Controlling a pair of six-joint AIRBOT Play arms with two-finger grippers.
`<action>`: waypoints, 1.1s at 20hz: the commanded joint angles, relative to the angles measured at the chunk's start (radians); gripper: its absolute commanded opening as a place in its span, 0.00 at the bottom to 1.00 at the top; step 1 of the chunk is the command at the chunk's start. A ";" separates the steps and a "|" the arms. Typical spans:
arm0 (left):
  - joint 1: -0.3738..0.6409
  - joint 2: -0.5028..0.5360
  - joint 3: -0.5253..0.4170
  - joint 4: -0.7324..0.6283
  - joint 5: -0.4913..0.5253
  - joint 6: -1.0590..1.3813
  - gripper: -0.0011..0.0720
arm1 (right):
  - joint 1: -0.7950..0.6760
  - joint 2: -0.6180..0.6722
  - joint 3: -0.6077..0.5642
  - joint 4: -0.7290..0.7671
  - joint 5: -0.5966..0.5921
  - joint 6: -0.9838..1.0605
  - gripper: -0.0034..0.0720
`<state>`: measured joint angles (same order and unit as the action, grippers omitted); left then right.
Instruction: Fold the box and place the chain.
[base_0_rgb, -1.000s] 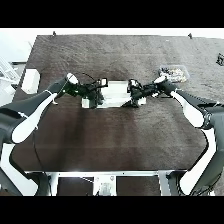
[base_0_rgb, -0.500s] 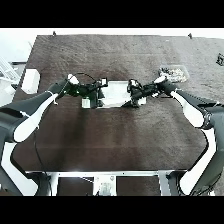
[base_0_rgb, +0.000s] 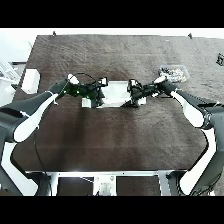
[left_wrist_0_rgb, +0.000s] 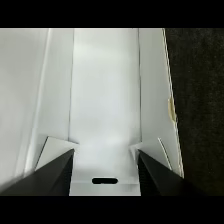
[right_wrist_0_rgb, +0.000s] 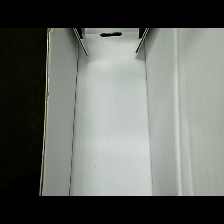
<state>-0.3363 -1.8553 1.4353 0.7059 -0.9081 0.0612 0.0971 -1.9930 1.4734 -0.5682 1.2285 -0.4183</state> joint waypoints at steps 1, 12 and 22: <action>0.000 0.000 0.000 0.000 -0.001 0.000 0.45 | 0.001 0.000 0.000 0.000 0.003 -0.001 0.82; 0.028 0.006 0.000 0.087 -0.058 0.038 0.04 | 0.001 0.000 0.000 0.000 0.003 -0.001 0.82; 0.151 0.086 -0.001 0.021 -0.171 -0.095 0.04 | 0.001 0.000 0.000 0.000 0.002 -0.001 0.82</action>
<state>-0.2123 -1.8011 1.4353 0.7406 -1.0485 0.0727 0.0975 -1.9930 1.4734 -0.5686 1.2312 -0.4198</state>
